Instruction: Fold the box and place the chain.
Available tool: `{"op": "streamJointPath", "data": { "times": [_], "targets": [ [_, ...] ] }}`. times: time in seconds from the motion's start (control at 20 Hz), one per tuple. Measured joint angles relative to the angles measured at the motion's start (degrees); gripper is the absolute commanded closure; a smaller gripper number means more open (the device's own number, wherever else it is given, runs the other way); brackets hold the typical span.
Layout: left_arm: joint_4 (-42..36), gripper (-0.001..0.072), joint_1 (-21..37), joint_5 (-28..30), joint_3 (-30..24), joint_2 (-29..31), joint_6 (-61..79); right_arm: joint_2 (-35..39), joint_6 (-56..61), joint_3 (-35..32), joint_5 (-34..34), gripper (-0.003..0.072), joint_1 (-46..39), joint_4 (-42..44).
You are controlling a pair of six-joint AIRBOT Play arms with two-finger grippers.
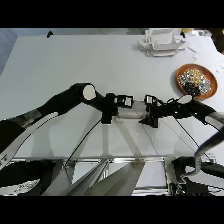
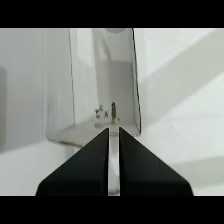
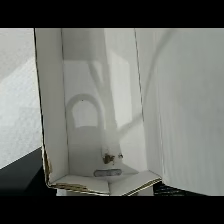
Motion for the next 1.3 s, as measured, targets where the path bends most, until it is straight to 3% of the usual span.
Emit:
{"op": "streamJointPath", "data": {
  "times": [0.3,0.55,0.9,1.3],
  "targets": [
    [6.4,0.0708,8.1,-8.6,0.0,7.4,-25.2,0.0,0.0,0.0,0.0,0.0278,0.0,0.0],
    [8.2,0.0706,14.6,-13.4,-2.4,5.1,-52.4,0.0,-0.1,0.0,0.0,0.0278,0.0,0.0],
    [0.4,0.07,14.1,-10.4,-4.4,-5.0,-63.9,0.0,-0.1,0.0,0.0,0.0278,0.0,0.0],
    [-5.3,0.0701,12.3,-4.3,-4.6,-7.5,-65.6,0.0,-0.1,0.0,0.0,0.0278,0.0,0.0]
  ]
}}
